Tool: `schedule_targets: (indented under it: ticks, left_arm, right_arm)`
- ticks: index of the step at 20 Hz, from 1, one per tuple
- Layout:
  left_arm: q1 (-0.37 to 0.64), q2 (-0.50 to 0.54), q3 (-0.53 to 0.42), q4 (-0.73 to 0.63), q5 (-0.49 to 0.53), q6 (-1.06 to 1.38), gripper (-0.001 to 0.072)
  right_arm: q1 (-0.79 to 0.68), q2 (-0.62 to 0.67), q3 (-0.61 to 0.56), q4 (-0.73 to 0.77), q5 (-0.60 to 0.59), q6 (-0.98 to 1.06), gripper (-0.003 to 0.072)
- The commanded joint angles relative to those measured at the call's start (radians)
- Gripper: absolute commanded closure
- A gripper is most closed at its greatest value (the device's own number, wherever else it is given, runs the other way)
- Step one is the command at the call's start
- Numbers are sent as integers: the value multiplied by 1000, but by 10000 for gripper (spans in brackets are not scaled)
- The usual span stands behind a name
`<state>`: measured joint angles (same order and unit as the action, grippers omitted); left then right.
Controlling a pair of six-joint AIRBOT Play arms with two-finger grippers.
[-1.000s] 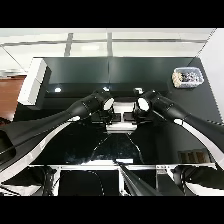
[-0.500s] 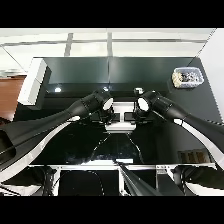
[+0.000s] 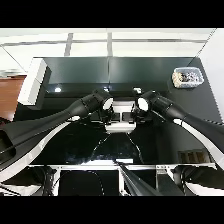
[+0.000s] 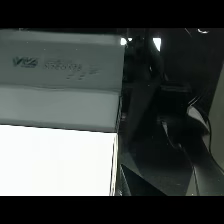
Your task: Fold the box and place the chain.
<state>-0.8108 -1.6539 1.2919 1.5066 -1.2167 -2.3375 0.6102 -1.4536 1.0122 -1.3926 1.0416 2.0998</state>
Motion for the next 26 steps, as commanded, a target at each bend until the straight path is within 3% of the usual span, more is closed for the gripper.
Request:
schedule_targets:
  ticks: [1,3,4,9,10,11,15,18,20,22,24,25,26]
  left_arm:
    - [0,0,0,0,1,0,684]
    - [0,0,0,0,0,0,684]
    - [0,0,0,0,0,0,683]
    - [0,0,0,0,0,0,684]
    - [0,0,0,0,0,0,684]
    - [0,0,0,0,0,0,684]
    - [0,0,0,0,0,0,684]
    - [0,0,0,0,0,0,683]
    - [0,0,0,0,0,0,684]
    - [0,0,0,0,0,0,684]
    - [0,0,0,0,0,0,684]
    - [0,0,0,0,1,0,684]
    - [0,0,0,0,1,0,684]
  right_arm:
    - [1,-16,1,4,16,-3,425]
    - [1,-22,1,0,12,-12,635]
    - [1,-22,2,1,8,-12,670]
    - [0,-20,2,0,12,-14,667]
    - [0,-18,2,0,12,-14,559]
    - [0,-12,2,0,13,-15,405]
    - [0,60,8,-7,77,-118,404]
    - [0,222,9,-90,145,-172,403]
    - [-5,356,8,-254,175,-171,404]
    - [-27,449,8,-516,181,-171,404]
    - [-89,468,-12,-771,154,-171,404]
    - [-148,464,-34,-797,82,-171,401]
    - [-228,458,-67,-780,-33,-161,201]
